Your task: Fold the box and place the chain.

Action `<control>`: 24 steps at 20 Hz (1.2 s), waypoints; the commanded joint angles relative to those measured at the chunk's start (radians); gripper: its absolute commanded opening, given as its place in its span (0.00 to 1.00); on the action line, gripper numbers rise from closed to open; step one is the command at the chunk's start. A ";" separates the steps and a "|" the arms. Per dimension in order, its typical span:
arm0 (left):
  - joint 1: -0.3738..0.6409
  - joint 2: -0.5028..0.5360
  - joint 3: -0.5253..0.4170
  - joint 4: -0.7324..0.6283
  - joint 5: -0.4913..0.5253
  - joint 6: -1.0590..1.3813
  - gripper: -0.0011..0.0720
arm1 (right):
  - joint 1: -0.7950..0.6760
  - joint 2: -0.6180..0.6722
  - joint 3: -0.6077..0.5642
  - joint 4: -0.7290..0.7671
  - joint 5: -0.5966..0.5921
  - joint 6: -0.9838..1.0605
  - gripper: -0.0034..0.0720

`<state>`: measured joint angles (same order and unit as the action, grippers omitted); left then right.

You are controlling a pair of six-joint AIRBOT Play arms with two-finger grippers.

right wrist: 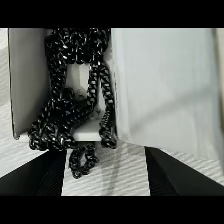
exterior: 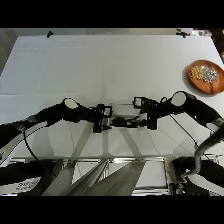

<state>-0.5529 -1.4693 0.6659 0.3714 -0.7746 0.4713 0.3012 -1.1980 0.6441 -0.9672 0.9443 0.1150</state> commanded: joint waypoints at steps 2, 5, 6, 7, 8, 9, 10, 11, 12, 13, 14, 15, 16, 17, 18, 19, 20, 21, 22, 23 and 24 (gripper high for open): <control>0.001 0.001 0.000 0.000 0.000 0.000 0.53 | 0.005 -0.002 -0.040 0.011 0.005 -0.008 0.73; 0.001 0.001 0.000 0.000 0.000 0.000 0.53 | 0.005 -0.002 -0.047 0.039 0.000 -0.019 0.65; 0.001 0.001 0.000 0.000 0.000 0.000 0.53 | 0.005 -0.002 -0.047 0.056 -0.003 -0.020 0.65; 0.001 0.001 0.000 0.000 0.000 0.000 0.53 | 0.005 -0.002 -0.047 0.067 -0.009 -0.020 0.65; 0.001 0.001 0.000 0.000 0.000 0.000 0.53 | 0.005 -0.002 -0.047 0.074 -0.015 -0.020 0.60; 0.001 0.001 0.000 0.000 0.000 0.000 0.53 | 0.005 -0.002 -0.047 0.078 -0.019 -0.020 0.58; 0.001 0.001 0.000 0.000 0.000 0.000 0.53 | 0.005 -0.002 -0.047 0.080 -0.021 -0.020 0.57; 0.001 0.001 0.000 0.000 0.000 0.000 0.53 | 0.005 -0.002 -0.047 0.084 -0.021 -0.020 0.55; 0.001 0.001 0.000 0.000 0.000 0.000 0.53 | 0.005 -0.002 -0.047 0.085 -0.021 -0.020 0.47; 0.001 0.001 0.000 0.000 0.000 0.000 0.53 | 0.005 -0.002 -0.047 0.085 -0.021 -0.020 0.43; 0.001 0.001 0.000 0.000 0.000 0.000 0.53 | 0.005 -0.002 -0.047 0.085 -0.021 -0.020 0.42; 0.001 0.001 0.000 0.000 0.000 0.000 0.53 | 0.005 -0.002 -0.047 0.085 -0.020 -0.020 0.35; 0.001 0.001 0.000 0.000 0.000 0.000 0.53 | 0.005 -0.002 -0.047 0.085 -0.018 -0.020 0.27; 0.001 0.001 0.000 0.000 0.000 0.000 0.53 | 0.005 -0.002 -0.047 0.084 -0.017 -0.020 0.23; 0.001 0.001 0.000 0.000 0.000 0.000 0.53 | 0.005 -0.002 -0.047 0.081 -0.017 -0.020 0.16; 0.001 0.001 0.000 0.000 0.000 0.000 0.53 | 0.005 -0.002 -0.047 0.073 -0.017 -0.019 0.09; 0.001 0.001 0.000 0.000 0.000 0.000 0.53 | 0.005 -0.001 -0.047 0.058 -0.014 -0.019 0.06; 0.001 0.001 0.000 0.000 0.000 0.000 0.53 | 0.005 -0.001 -0.047 0.039 -0.008 -0.018 0.06; 0.001 0.001 0.000 0.000 0.000 0.000 0.53 | 0.005 -0.001 -0.047 0.023 0.007 -0.018 0.06; 0.001 0.001 0.000 0.000 0.000 0.000 0.53 | 0.005 0.002 -0.047 0.015 0.013 -0.018 0.06; 0.001 0.001 0.000 0.000 0.000 0.000 0.53 | 0.005 0.011 -0.047 0.006 0.013 -0.010 0.06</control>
